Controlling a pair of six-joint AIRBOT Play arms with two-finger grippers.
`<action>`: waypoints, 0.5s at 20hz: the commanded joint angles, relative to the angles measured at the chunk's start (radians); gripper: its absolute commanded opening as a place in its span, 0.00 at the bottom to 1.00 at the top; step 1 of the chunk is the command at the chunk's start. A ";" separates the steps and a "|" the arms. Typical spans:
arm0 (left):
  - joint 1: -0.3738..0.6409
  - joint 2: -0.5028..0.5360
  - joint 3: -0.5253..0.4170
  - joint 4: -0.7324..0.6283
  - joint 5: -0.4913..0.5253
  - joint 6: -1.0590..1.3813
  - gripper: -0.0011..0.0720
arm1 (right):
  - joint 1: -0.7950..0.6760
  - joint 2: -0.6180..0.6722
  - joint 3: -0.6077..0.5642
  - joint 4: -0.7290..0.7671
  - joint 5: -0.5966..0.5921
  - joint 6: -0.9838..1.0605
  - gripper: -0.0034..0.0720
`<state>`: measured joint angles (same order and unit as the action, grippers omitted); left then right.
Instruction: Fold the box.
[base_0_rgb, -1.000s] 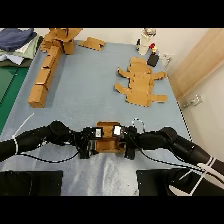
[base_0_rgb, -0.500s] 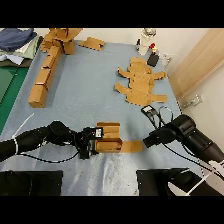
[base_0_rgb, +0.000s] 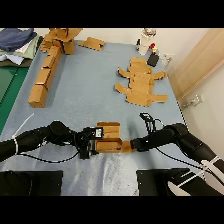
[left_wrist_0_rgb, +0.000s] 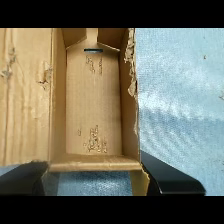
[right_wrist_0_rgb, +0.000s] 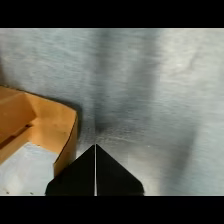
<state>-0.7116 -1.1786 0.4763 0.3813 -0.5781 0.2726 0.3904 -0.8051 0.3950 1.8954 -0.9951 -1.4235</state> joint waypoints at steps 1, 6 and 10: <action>0.001 0.000 0.000 0.000 0.000 0.000 0.59 | 0.030 -0.004 -0.009 0.077 0.045 -0.010 0.05; 0.001 0.000 0.000 0.000 0.000 0.000 0.59 | 0.040 -0.003 0.013 0.133 0.050 -0.029 0.05; 0.001 0.000 0.000 0.000 0.001 0.000 0.59 | 0.040 0.002 0.100 0.132 -0.030 -0.024 0.25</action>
<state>-0.7116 -1.1786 0.4763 0.3809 -0.5777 0.2726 0.4290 -0.8059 0.4473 2.0140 -0.9802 -1.4479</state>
